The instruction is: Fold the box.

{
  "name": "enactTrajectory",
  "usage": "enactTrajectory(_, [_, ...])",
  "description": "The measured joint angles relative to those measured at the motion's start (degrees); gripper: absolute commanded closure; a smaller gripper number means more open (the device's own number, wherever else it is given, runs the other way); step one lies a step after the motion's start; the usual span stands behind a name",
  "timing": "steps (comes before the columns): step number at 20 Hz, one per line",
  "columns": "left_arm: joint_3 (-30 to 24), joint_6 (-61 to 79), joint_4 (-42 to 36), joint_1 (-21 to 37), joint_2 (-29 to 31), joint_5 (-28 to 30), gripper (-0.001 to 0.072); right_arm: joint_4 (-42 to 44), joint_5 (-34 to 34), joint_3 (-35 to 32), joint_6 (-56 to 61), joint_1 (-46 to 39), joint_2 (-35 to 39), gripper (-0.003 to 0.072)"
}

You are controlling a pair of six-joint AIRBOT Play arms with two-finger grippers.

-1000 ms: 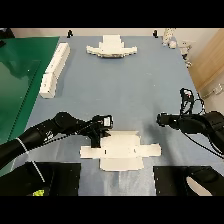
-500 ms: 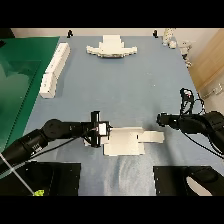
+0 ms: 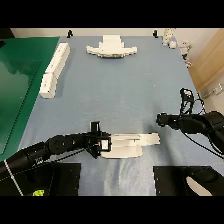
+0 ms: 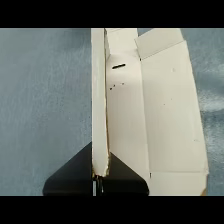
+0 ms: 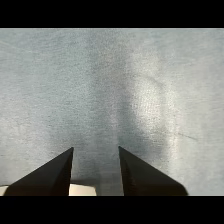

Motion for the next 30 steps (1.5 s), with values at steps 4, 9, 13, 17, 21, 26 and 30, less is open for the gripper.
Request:
enactTrajectory(4, [1.2, -1.2, 0.1, -0.3, -0.2, 0.0, 0.0694, 0.0, 0.0, 0.0, 0.0, 0.0, 0.0, 0.0217])
enactTrajectory(9, [3.3, -2.8, 0.2, 3.8, -0.2, -8.4, 0.0694, 0.0, 0.0, 0.0, 0.0, 0.0, 0.0, 0.0217])
enactTrajectory(13, [3.9, -3.8, 0.3, 7.1, -1.8, -15.8, 0.0693, 0.0, 0.0, 0.0, 0.0, 0.0, 0.0, 0.0217])
enactTrajectory(17, [4.1, -4.2, -0.2, 8.1, -4.7, -18.8, 0.0693, 0.2, 0.0, 0.0, 0.0, 0.0, 0.0, 0.0217])
enactTrajectory(21, [4.2, -5.0, -0.3, 8.3, -6.3, -22.5, 0.0693, 0.3, 0.0, 0.0, 0.0, 0.0, 0.0, 0.0217])
enactTrajectory(26, [4.0, -7.7, 0.1, 8.5, -6.8, -25.3, 0.0693, 0.3, 0.0, 0.0, 0.0, 0.0, 0.0, 0.0217])
enactTrajectory(30, [5.2, -9.4, 0.5, 10.2, -6.8, -25.4, 0.0693, 0.3, 0.0, 0.0, 0.0, 0.0, 0.0, 0.0217])
